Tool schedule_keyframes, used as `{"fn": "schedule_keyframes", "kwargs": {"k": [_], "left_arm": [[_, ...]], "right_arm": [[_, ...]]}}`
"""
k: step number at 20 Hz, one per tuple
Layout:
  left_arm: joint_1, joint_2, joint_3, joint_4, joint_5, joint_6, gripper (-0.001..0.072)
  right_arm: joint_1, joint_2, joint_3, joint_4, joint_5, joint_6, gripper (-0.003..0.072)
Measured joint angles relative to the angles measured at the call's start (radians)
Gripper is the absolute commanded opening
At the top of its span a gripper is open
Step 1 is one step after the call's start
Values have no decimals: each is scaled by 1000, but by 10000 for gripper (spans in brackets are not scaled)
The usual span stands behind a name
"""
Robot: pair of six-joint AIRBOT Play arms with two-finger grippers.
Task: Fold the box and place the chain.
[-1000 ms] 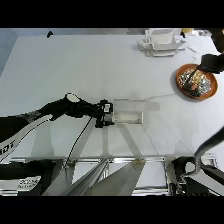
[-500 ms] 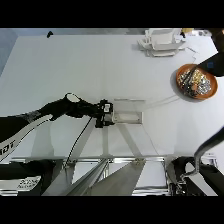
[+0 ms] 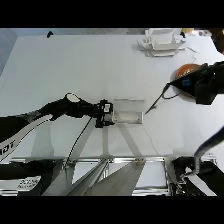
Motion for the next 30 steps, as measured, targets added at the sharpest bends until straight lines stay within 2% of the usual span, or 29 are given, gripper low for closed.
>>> {"fn": "schedule_keyframes", "kwargs": {"k": [6,17,23,30], "left_arm": [[0,0,0,0,0,0,86],[0,0,0,0,0,0,86],[0,0,0,0,0,0,86],[0,0,0,0,0,0,86]], "right_arm": [[160,-4,-73,-32,-103,5,8],[213,-45,-312,-15,-274,-31,9],[296,-126,-449,-13,-388,-54,9],[360,-245,-486,-74,-436,-53,10]]}}
